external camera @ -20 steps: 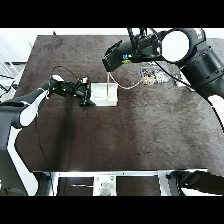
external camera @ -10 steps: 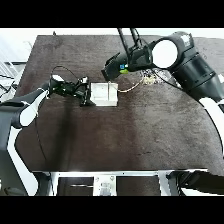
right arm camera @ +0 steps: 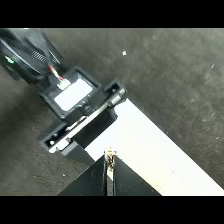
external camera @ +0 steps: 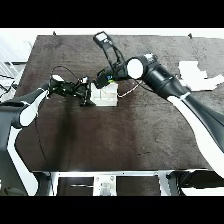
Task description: Fold the box and place the chain.
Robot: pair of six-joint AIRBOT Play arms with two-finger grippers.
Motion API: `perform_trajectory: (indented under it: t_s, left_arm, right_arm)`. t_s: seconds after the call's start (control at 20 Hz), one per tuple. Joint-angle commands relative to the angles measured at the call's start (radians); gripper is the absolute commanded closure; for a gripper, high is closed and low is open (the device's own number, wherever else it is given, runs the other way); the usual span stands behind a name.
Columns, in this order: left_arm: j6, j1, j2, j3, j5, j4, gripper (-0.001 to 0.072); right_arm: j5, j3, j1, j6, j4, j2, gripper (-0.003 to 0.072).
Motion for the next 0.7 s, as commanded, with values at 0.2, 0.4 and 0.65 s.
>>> perform_trajectory:
  t_s: [0.2,0.4,0.65]
  left_arm:
    - [0.000,0.000,0.000,0.000,0.000,0.000,0.0234]
    - [0.000,0.000,0.000,0.000,0.000,0.000,0.0234]
    - [0.000,0.000,0.000,0.000,0.001,0.000,0.0234]
  right_arm:
    - [-0.018,-0.002,-0.017,-0.005,-0.032,-0.193,0.0290]
    - [-0.002,-0.001,-0.078,0.027,-0.073,-0.140,0.0257]
    - [0.047,-0.001,-0.159,0.046,-0.068,-0.058,0.0222]
